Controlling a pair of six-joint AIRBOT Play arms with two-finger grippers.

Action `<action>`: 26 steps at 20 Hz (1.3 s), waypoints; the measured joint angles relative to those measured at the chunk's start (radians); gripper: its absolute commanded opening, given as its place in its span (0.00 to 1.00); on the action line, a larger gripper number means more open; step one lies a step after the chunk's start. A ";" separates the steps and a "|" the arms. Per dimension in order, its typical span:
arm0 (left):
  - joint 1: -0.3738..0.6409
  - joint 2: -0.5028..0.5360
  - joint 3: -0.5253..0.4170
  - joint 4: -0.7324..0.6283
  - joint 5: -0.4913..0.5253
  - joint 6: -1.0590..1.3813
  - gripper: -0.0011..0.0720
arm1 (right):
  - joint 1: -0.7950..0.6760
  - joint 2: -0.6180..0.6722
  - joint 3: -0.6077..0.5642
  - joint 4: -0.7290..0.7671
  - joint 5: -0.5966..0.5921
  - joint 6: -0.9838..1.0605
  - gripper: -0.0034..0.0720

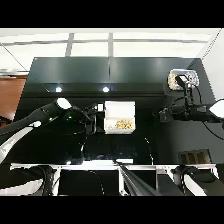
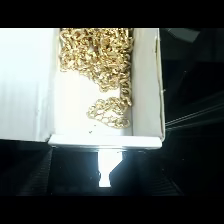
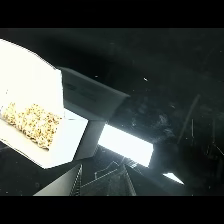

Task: Fold the box and place the chain.

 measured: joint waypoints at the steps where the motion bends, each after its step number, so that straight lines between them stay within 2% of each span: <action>1: -0.001 0.000 0.000 0.000 0.004 0.000 1.00 | 0.000 0.000 0.000 0.000 0.000 0.000 0.47; 13: -0.031 -0.002 0.024 -0.017 0.013 -0.002 0.99 | 0.000 0.000 0.000 0.000 0.000 0.000 0.47; 14: -0.036 -0.003 0.026 -0.019 0.012 -0.002 0.95 | 0.000 0.000 0.000 0.000 -0.002 0.000 0.47; 16: -0.046 -0.005 0.028 -0.016 0.010 -0.003 0.60 | 0.000 0.000 0.000 0.000 -0.008 0.000 0.47; 18: -0.054 -0.006 0.030 -0.008 0.010 -0.003 0.57 | 0.000 0.000 0.000 0.000 -0.017 0.000 0.47; 19: -0.056 -0.006 0.030 -0.004 0.010 -0.003 0.57 | 0.000 0.000 0.000 0.000 -0.025 0.000 0.59; 20: -0.058 -0.006 0.031 -0.001 0.010 -0.003 0.57 | 0.002 -0.002 0.000 0.000 -0.037 0.005 1.00; 23: -0.061 -0.007 0.031 0.005 0.008 -0.002 0.57 | 0.030 -0.028 0.000 0.000 -0.125 0.054 1.00; 26: -0.062 -0.007 0.031 0.011 0.005 -0.001 0.57 | 0.066 -0.124 0.052 0.037 -0.229 0.081 1.00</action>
